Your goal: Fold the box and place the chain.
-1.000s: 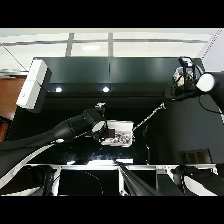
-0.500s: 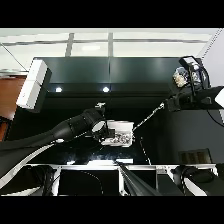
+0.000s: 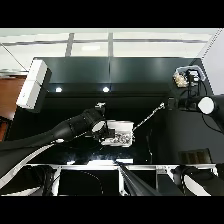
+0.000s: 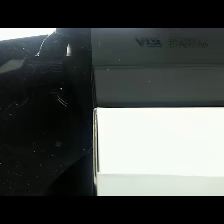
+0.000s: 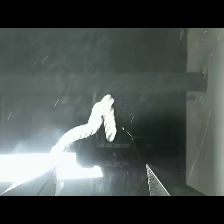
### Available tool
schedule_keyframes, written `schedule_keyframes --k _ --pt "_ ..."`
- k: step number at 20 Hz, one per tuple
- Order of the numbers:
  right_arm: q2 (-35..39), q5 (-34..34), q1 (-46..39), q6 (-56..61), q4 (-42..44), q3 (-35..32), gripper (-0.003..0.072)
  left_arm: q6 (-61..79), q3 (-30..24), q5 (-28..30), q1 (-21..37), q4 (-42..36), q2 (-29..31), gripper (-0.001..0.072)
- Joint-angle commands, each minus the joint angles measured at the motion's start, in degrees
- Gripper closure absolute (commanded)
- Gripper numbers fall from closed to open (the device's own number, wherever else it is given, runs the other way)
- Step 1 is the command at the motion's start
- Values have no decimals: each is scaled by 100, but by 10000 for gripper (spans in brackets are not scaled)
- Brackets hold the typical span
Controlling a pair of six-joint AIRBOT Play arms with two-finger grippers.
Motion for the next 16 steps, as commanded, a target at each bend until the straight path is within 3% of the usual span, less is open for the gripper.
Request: schedule_keyframes --k 1,8,9,10,16 --pt "-745 -514 -103 238 -4 210 76 0 2 -2 0 2 -2 678" --pt "-1873 -203 -109 236 57 861 78 2 2 -2 0 2 -2 678" --pt "-1928 -142 -98 232 55 879 90 0 2 -2 0 2 -2 678" --pt "-1965 -107 -98 170 52 881 154 2 2 -2 0 2 -2 678" --pt "-2046 -114 129 -629 -4 881 157 2 2 -2 0 2 -2 678"
